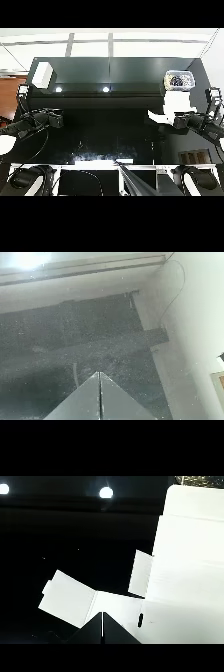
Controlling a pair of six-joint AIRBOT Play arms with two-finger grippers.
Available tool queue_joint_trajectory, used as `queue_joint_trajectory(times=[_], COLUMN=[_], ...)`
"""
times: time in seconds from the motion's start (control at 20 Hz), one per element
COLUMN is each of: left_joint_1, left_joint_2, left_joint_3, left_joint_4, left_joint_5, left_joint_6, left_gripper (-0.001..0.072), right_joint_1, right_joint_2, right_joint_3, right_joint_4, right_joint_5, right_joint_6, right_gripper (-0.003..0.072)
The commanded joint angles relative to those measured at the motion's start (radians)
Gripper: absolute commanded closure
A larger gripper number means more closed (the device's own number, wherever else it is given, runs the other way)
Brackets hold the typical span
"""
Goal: Fold the box and place the chain.
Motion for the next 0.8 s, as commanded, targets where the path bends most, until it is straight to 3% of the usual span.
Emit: queue_joint_trajectory(times=[0.0,0.55,0.6,0.75], left_joint_1=[-0.001,-0.001,-0.001,-0.001], left_joint_2=[0.0,0.0,0.0,0.0], left_joint_3=[0.0,0.0,0.0,0.0], left_joint_4=[0.0,0.0,0.0,0.0], left_joint_5=[0.0,0.0,0.0,0.0], left_joint_6=[0.0,0.0,0.0,0.0], left_gripper=[0.0683,0.0683,0.0683,0.0683], right_joint_1=[0.0,0.0,0.0,0.0], right_joint_2=[0.001,0.001,0.001,0.0], right_joint_3=[0.0,0.0,-0.001,-0.001], right_joint_4=[0.0,0.008,0.007,0.103], right_joint_5=[0.0,-0.008,-0.043,-0.294], right_joint_6=[0.0,0.0,0.0,0.001], right_gripper=[0.068,0.068,0.068,0.068])
